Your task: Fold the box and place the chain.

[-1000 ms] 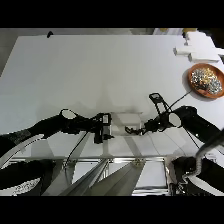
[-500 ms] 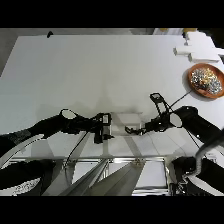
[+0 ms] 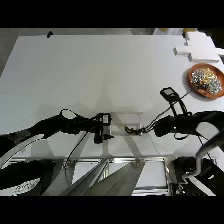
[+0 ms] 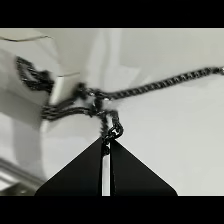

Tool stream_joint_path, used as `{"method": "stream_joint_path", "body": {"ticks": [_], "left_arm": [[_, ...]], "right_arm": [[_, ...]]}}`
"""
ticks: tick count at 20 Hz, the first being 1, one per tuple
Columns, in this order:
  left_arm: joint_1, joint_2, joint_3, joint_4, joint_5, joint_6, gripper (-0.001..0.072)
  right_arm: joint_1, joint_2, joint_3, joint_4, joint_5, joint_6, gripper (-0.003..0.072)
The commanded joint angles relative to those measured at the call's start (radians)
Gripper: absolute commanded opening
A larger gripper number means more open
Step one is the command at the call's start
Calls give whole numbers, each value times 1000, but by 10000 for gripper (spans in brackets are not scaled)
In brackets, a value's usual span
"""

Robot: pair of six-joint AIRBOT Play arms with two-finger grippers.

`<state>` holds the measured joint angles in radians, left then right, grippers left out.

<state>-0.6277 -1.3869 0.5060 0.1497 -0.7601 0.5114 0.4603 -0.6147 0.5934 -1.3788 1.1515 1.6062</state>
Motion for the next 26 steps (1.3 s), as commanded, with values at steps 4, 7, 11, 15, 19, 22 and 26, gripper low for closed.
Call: {"method": "stream_joint_path", "body": {"ticks": [4,7,11,15,19,22,26], "left_arm": [[0,0,1,0,0,0,274],[0,0,0,0,0,0,274],[0,0,0,0,0,0,274],[0,0,1,0,0,0,274],[0,0,1,0,0,0,274],[0,0,1,0,0,0,274],[0,0,1,0,0,0,274]], "right_arm": [[0,84,107,343,-19,-106,18],[0,82,107,506,-110,-184,18],[0,80,107,602,-197,-232,18],[0,26,106,560,-182,-304,18],[0,-85,106,511,-162,-364,19],[12,-166,106,500,-133,-425,19],[123,-226,106,397,-160,-436,19]]}}
